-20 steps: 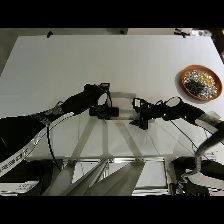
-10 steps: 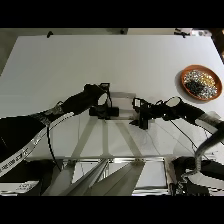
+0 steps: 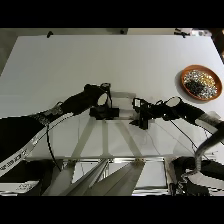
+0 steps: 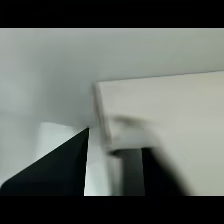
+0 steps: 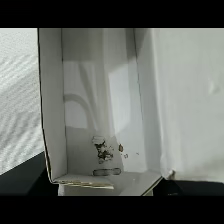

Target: Fold the box and place the chain.

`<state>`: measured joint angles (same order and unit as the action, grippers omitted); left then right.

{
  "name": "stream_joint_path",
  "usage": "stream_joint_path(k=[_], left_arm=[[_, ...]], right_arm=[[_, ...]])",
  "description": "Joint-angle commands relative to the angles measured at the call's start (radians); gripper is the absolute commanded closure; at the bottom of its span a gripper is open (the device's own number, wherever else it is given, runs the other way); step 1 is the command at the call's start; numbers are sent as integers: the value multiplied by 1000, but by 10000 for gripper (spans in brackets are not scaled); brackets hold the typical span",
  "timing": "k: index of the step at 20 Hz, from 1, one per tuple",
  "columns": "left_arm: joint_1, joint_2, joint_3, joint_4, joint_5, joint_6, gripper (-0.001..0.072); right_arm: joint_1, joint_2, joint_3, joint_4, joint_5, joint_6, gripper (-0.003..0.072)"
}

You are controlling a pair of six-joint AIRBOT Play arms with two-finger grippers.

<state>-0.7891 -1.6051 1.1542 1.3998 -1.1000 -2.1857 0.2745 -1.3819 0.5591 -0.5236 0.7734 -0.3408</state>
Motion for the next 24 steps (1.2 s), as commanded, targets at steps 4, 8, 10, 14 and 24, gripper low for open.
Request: stream_joint_path(k=[4, 8, 10, 14, 24], left_arm=[[79, 118, 1, -50, -57, 142, 294], [189, 237, 1, -79, -117, 475, 294], [266, 305, -2, -106, -136, 771, 293], [441, 454, -152, -212, -34, 1775, 13], [544, 259, -450, -853, 191, 2710, -5]], right_arm=[[0, 0, 0, 0, 0, 0, 282], [0, 0, 0, 0, 0, 0, 282], [1, 0, 0, 0, 0, 0, 282], [1, 0, 0, 0, 1, 0, 282], [1, 0, 0, 0, 0, 0, 282]])
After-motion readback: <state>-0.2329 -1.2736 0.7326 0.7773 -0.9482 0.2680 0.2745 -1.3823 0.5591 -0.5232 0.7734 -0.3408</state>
